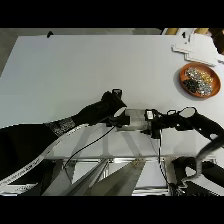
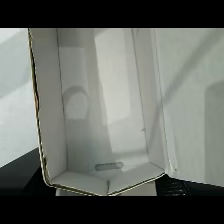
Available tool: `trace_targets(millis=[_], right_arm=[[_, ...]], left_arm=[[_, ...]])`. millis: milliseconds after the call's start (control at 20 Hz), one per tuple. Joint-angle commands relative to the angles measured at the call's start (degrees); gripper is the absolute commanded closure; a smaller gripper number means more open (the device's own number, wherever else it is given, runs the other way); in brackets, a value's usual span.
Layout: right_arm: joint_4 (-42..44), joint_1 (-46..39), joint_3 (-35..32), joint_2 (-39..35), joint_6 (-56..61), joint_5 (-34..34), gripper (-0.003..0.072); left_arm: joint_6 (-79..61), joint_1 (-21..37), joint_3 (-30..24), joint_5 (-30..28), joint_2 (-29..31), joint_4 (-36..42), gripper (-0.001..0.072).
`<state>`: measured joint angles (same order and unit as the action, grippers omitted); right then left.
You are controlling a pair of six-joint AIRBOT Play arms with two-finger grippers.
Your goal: Fold the box and place the chain.
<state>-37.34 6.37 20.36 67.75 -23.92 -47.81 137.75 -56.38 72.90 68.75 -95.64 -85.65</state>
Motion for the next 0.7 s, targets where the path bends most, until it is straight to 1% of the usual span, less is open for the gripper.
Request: trace_targets(millis=[0,150,350,550,600,650], right_arm=[[0.0,0.0,0.0,0.0,0.1,0.0,0.0367],[0.0,0.0,0.0,0.0,0.1,0.0,0.0367],[0.0,0.0,0.0,0.0,0.1,0.0,0.0367],[0.0,0.0,0.0,0.0,0.1,0.0,0.0367],[0.0,0.0,0.0,0.0,0.1,0.0,0.0367],[0.0,0.0,0.0,0.0,0.1,0.0,0.0367]], left_arm=[[0.0,0.0,0.0,1.2,0.0,-0.3,0.0507],[0.0,-0.4,0.0,1.5,0.0,-0.3,0.0501],[0.2,-1.4,0.0,-0.2,-0.3,0.5,0.0502],[0.3,-1.9,0.0,1.1,-1.4,1.0,0.0508],[0.3,-1.9,0.1,1.2,-1.4,1.0,0.052],[0.3,-1.8,0.3,1.4,-1.4,1.0,0.061]])
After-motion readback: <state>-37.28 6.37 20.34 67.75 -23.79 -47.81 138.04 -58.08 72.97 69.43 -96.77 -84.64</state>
